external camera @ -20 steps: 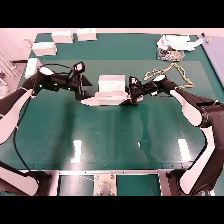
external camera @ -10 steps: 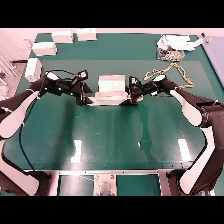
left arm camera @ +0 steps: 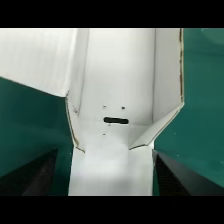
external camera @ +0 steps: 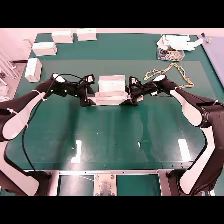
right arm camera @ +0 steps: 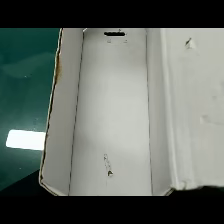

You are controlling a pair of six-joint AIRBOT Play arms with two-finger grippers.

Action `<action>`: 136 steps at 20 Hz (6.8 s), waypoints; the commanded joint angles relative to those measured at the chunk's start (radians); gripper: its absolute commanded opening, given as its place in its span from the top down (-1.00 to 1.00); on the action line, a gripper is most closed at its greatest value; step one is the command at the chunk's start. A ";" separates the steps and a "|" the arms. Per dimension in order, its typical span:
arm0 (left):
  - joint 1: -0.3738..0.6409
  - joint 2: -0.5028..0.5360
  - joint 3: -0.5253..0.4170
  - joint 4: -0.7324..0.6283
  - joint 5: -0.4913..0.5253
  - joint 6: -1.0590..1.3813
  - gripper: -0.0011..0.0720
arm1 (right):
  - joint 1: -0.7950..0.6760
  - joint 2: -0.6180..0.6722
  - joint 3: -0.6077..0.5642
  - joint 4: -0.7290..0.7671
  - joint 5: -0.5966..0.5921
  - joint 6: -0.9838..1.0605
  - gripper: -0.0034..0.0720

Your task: Fold the box and place the chain.

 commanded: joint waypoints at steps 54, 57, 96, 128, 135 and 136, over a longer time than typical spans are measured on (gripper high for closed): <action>-0.077 -0.023 -0.001 -0.177 0.034 0.077 -0.95 | 0.000 0.000 0.000 0.000 0.000 0.000 -0.63; -0.065 -0.018 0.006 -0.174 0.034 0.099 0.11 | 0.000 0.000 0.000 0.000 0.000 0.000 -0.63; 0.201 0.118 -0.125 0.124 -0.084 -1.067 0.92 | 0.000 0.000 0.000 0.000 0.000 0.000 -0.63; -0.010 0.119 -0.125 -0.044 -0.024 -1.047 0.91 | 0.000 0.000 0.000 0.000 0.000 0.000 -0.63; -0.009 0.125 -0.118 -0.050 0.001 -1.048 0.91 | 0.000 0.000 0.000 0.000 0.000 0.000 -0.63; -0.009 0.125 -0.111 -0.050 0.001 -1.048 0.91 | 0.000 0.000 0.000 0.000 0.000 0.000 -0.63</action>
